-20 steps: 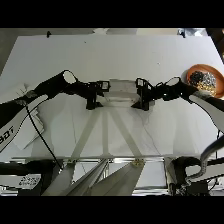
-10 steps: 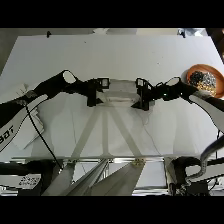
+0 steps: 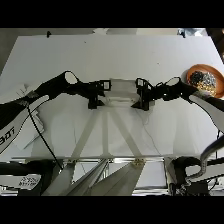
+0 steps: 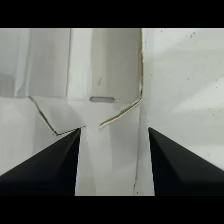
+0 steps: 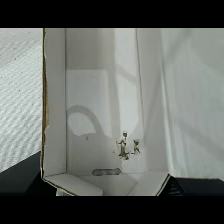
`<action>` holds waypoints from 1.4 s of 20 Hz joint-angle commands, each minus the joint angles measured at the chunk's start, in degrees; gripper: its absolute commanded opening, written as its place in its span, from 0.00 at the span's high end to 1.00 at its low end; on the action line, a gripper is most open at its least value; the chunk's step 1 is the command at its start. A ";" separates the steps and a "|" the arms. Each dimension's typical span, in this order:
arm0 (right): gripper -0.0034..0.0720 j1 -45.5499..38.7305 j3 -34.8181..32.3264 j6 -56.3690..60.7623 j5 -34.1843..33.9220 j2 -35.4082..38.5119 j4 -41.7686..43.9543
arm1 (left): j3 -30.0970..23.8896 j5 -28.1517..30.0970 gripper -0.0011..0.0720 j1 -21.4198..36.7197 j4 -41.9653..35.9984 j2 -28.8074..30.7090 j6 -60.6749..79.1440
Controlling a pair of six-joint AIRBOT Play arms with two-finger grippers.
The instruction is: Fold the box and place the chain.
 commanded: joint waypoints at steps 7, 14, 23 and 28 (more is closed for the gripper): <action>0.28 0.00 0.02 0.00 0.02 -0.02 0.00 | -0.02 2.60 0.75 -1.14 0.15 -0.04 0.59; 0.28 0.00 0.00 0.00 0.02 -0.02 0.00 | -0.02 4.55 0.65 -1.09 0.72 -0.02 -0.20; 0.28 0.00 0.02 0.00 0.02 -0.02 0.00 | -0.02 4.31 0.41 -1.01 6.29 0.07 -11.28; 0.28 0.00 0.02 0.00 0.02 -0.02 0.00 | -0.02 6.82 0.41 -1.03 4.70 0.07 -10.62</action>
